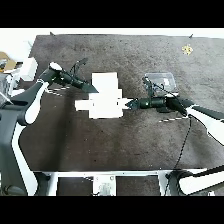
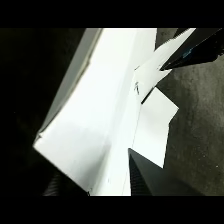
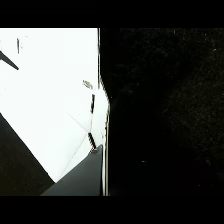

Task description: Fold the box and place the chain.

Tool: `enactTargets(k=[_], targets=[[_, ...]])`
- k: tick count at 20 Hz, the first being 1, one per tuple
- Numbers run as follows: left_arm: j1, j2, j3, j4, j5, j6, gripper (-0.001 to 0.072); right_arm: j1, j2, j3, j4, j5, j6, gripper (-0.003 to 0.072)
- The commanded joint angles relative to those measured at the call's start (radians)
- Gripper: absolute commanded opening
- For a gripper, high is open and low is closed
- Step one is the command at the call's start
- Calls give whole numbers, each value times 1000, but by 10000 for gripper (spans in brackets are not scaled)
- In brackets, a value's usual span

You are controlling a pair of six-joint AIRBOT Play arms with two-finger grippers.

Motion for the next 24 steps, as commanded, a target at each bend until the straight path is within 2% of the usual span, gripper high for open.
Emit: enactTargets(k=[1,4,6,7,8,9,10,11,12,13,17,20,22,24], targets=[[-2,-11,2,-31,-24,6,394,0,-1,0,-2,0,0,6],[-2,-14,2,-24,-64,6,393,0,-1,0,-2,0,0,6],[-2,-21,2,-21,-70,8,287,0,-1,0,-2,0,0,6],[-2,-22,2,-19,-69,11,260,0,-1,0,-2,0,0,6],[-2,-22,2,-19,-69,16,41,0,-1,0,-2,0,0,6],[-2,-22,2,-18,-72,31,13,0,-1,0,-2,-1,0,6],[-2,-22,2,-18,-75,42,12,0,-1,0,-2,-4,1,7],[-2,-22,2,-14,-74,42,12,-2,-1,0,-1,-4,0,41],[-2,-22,2,-13,-75,50,12,-8,3,0,-1,-4,0,270],[-2,-21,2,-14,-75,84,12,-20,13,0,-1,-3,0,390],[-2,-17,2,-27,-49,234,13,-126,124,1,-2,-3,-25,386],[-2,8,2,-27,42,335,13,-208,201,0,-3,-3,-26,386],[-2,25,2,-27,92,408,13,-233,225,0,-5,-3,-26,386],[-7,24,2,-21,79,488,13,-230,226,0,-6,-3,-26,386]])
